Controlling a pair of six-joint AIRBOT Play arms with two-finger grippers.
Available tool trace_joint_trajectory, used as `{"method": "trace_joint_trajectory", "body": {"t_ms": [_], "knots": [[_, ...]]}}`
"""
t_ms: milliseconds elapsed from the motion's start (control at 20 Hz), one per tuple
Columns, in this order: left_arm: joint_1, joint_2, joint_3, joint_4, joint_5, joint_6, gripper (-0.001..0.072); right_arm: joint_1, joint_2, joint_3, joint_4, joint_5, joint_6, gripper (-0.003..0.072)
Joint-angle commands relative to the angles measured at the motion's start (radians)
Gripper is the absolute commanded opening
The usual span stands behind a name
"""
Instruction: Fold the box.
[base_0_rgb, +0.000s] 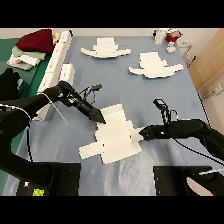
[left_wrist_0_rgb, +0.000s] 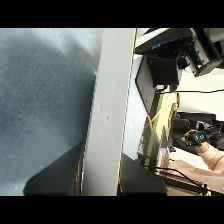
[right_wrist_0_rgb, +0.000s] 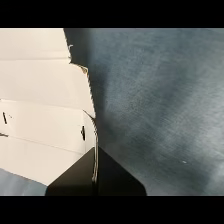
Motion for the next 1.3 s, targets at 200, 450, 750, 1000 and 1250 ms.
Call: {"method": "trace_joint_trajectory", "body": {"t_ms": [200,450,750,1000,1250], "knots": [[0.085,0.000,0.000,0.026,-0.010,-0.071,0.0213,-0.001,0.000,0.001,0.000,0.037,0.031,0.0003],[0.076,0.000,0.000,0.002,0.072,-0.073,0.0214,-0.001,0.000,0.001,-0.001,0.039,0.031,0.0003],[0.017,0.000,0.000,-0.004,0.138,-0.043,0.0213,-0.001,0.000,0.001,-0.001,0.043,0.030,0.0003],[0.014,0.000,0.000,-0.056,0.135,0.003,0.0213,-0.001,0.000,0.001,-0.002,0.042,0.030,0.0003],[0.014,0.000,0.000,-0.067,0.130,0.037,0.0013,-0.001,0.000,0.001,-0.002,0.040,0.030,0.0002]]}}
